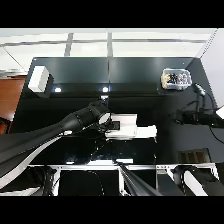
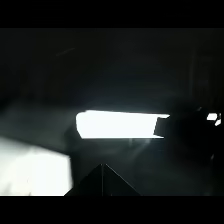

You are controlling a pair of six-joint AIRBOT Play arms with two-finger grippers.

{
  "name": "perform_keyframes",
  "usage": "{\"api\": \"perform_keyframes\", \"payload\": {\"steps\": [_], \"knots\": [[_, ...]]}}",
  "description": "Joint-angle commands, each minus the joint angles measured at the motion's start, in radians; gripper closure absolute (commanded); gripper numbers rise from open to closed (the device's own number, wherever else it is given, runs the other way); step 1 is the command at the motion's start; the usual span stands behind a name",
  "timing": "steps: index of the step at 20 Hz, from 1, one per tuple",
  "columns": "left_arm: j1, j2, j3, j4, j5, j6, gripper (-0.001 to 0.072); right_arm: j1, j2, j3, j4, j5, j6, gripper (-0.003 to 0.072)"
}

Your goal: Fold the box and place the chain.

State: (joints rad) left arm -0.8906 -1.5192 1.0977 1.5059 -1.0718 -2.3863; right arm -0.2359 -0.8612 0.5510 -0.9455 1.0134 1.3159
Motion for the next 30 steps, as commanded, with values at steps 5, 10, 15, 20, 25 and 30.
{"api": "perform_keyframes", "payload": {"steps": [5, 10, 15, 20, 25, 30], "knots": [[0.0, 0.001, 0.001, 0.0, -0.001, 0.0, 0.0682, -0.05, -0.148, -0.131, 0.161, 0.019, -0.013, 0.0675], [0.0, 0.001, 0.001, 0.0, -0.007, 0.0, 0.0682, 0.121, -0.293, -0.131, 0.304, 0.1, -0.203, 0.0674], [0.0, 0.001, 0.001, 0.0, -0.008, 0.0, 0.0682, 0.207, -0.309, -0.091, 0.365, 0.08, -0.303, 0.0674], [0.0, 0.001, 0.001, 0.0, -0.008, 0.0, 0.0682, 0.207, -0.309, -0.01, 0.369, 0.141, -0.303, 0.0247], [0.0, 0.001, 0.001, 0.0, -0.007, 0.0, 0.0682, 0.207, -0.309, 0.003, 0.397, 0.169, -0.303, 0.0169], [0.0, 0.001, 0.001, 0.0, -0.007, 0.0, 0.0682, 0.309, -0.309, 0.042, 0.454, 0.167, -0.271, 0.0221]]}}
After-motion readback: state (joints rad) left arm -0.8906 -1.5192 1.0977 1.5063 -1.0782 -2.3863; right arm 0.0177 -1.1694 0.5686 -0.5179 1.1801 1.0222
